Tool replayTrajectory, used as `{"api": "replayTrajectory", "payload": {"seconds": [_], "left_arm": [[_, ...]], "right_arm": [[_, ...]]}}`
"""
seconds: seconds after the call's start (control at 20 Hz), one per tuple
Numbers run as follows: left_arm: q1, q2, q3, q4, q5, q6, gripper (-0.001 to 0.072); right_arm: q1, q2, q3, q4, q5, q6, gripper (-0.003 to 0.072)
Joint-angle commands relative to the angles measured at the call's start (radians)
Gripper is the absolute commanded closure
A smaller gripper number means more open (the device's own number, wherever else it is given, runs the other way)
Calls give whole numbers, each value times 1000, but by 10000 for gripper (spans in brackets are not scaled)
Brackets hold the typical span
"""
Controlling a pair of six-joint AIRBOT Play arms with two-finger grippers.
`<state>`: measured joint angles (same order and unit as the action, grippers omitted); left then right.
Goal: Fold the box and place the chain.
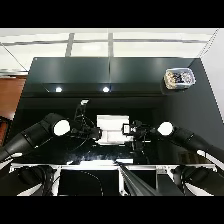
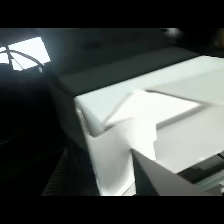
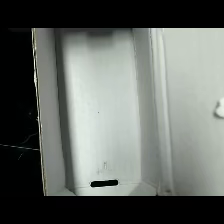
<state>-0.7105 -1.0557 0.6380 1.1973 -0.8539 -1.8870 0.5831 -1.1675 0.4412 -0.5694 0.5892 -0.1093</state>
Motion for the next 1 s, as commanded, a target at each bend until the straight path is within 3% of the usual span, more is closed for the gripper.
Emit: {"api": "replayTrajectory", "payload": {"seconds": [0.0,0.25,0.4,0.6,0.8,0.9,0.95], "left_arm": [[-19,-8,1,11,6,-13,221],[-60,-35,14,68,9,-87,222],[-96,-95,71,88,-4,-130,228],[-156,-216,204,236,-189,-278,229],[-227,-282,285,375,-226,-462,232],[-231,-283,286,385,-221,-478,439],[-231,-283,286,385,-222,-479,439]], "right_arm": [[1,0,0,0,0,0,250],[1,0,0,0,0,1,250],[1,0,0,0,0,1,250],[1,0,0,0,0,0,249],[1,0,0,0,0,0,250],[1,0,0,0,0,0,249],[1,0,0,0,0,0,250]]}}
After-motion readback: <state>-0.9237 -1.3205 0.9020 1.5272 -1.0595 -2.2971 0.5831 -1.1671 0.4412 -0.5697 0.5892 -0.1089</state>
